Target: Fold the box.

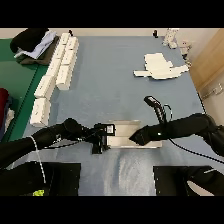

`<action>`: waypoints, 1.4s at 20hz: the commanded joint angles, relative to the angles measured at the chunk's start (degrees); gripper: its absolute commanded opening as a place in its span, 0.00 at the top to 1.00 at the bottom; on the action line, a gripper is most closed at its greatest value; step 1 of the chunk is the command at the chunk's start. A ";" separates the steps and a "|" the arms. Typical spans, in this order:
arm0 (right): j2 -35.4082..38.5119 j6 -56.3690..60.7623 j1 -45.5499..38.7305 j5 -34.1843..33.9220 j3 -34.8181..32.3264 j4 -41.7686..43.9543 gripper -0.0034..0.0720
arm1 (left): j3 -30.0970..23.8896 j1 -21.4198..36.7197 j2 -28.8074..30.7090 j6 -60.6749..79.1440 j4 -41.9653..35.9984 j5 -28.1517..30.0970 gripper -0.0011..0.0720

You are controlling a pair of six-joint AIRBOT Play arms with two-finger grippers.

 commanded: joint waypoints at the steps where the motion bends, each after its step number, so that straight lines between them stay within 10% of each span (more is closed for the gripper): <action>1: -7.54 4.70 2.32 13.84 1.88 5.77 0.60 | -0.02 -0.02 -0.02 0.04 0.02 0.04 0.36; 11: -24.61 4.59 2.43 19.69 5.44 4.74 0.60 | -0.02 -0.02 -0.02 0.04 0.02 0.02 0.36; 28: -25.24 3.50 2.60 19.54 5.46 4.50 0.60 | -0.02 -0.02 -0.02 0.02 0.02 0.00 0.36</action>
